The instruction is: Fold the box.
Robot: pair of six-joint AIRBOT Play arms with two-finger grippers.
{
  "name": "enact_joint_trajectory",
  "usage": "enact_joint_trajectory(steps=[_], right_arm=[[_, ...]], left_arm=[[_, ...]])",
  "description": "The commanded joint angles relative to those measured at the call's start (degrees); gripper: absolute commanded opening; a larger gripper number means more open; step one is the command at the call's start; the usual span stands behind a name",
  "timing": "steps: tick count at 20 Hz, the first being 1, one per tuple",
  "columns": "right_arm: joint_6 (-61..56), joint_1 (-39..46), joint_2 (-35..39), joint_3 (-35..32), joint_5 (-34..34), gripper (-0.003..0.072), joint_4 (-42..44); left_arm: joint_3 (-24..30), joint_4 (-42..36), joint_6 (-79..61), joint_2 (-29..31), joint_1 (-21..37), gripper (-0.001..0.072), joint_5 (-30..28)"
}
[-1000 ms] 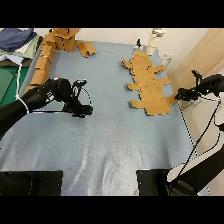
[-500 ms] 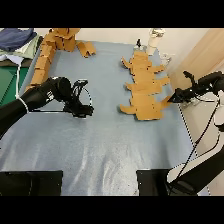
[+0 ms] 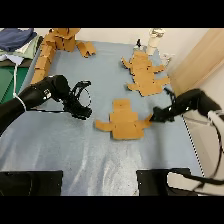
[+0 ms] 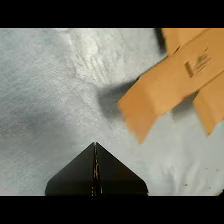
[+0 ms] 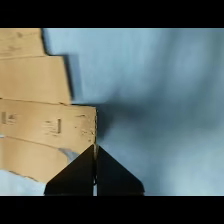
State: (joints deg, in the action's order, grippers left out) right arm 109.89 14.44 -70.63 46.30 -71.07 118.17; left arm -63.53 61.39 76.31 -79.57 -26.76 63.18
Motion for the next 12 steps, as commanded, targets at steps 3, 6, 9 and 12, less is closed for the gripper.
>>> enact_joint_trajectory(steps=[3, 6, 9, 12], right_arm=[[-5.9, -7.4, 10.8, -13.5, 6.7, 0.0241, -4.2], [-4.3, -7.4, 10.2, -12.1, 8.4, 0.0243, -4.2], [-2.8, -7.4, 9.3, -9.2, 8.3, 0.0242, -4.2], [-2.2, -7.4, 8.1, -6.8, 8.0, 0.0243, -3.9]], left_arm=[[0.0, -7.5, -4.9, 0.0, 5.0, 0.0016, 3.8], [0.0, -7.8, -3.1, 0.0, 5.8, 0.0571, 5.0], [0.0, -9.2, -2.9, 0.0, 5.8, 0.0557, 4.9], [0.0, -10.2, -2.9, 0.0, 5.8, 0.0557, 4.9]])
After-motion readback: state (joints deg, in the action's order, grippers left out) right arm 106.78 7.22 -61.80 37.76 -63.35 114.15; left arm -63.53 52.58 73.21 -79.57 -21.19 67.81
